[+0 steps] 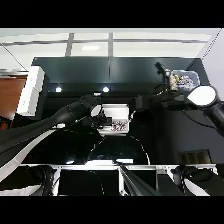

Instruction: Fold the box and place the chain.

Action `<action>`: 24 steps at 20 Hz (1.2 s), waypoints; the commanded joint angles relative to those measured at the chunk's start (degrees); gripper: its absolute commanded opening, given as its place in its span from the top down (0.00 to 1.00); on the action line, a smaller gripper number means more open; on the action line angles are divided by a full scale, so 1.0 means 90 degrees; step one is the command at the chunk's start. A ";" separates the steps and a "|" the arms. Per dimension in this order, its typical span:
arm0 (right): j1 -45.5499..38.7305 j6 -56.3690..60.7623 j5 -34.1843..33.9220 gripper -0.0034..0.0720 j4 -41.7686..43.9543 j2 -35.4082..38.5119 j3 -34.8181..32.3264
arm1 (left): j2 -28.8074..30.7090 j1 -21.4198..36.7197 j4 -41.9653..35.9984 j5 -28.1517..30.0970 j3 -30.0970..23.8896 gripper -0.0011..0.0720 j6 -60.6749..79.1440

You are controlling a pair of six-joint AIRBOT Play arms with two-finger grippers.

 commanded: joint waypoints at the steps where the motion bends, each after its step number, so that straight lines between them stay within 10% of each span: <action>1: -0.1035 0.0214 -0.0146 0.52 -0.2076 -0.0007 -0.0010 | -0.0005 0.0000 0.0000 0.0002 0.0000 0.95 0.0000; 6: -0.2132 0.2662 -0.1095 0.52 -0.5156 -0.0556 -0.0287 | -0.0005 0.0000 0.0002 0.0010 0.0000 0.95 0.0000; 8: -0.2356 0.2883 -0.1491 0.52 -0.4923 -0.1134 -0.0311 | -0.0005 0.0000 0.0002 0.0007 0.0000 0.95 0.0000; 10: -0.2409 0.2854 -0.2365 0.01 -0.4090 -0.1654 -0.0279 | -0.0005 0.0000 0.0002 0.0002 0.0000 0.95 0.0000; 17: -0.2407 0.2776 -0.2776 0.01 -0.2341 -0.3495 0.1503 | -0.0005 0.0000 0.0000 0.0002 0.0000 0.95 0.0000; 24: -0.2407 0.3109 -0.2759 0.01 -0.2130 -0.3990 0.1758 | -0.0005 0.0000 0.0002 0.0002 0.0000 0.95 0.0000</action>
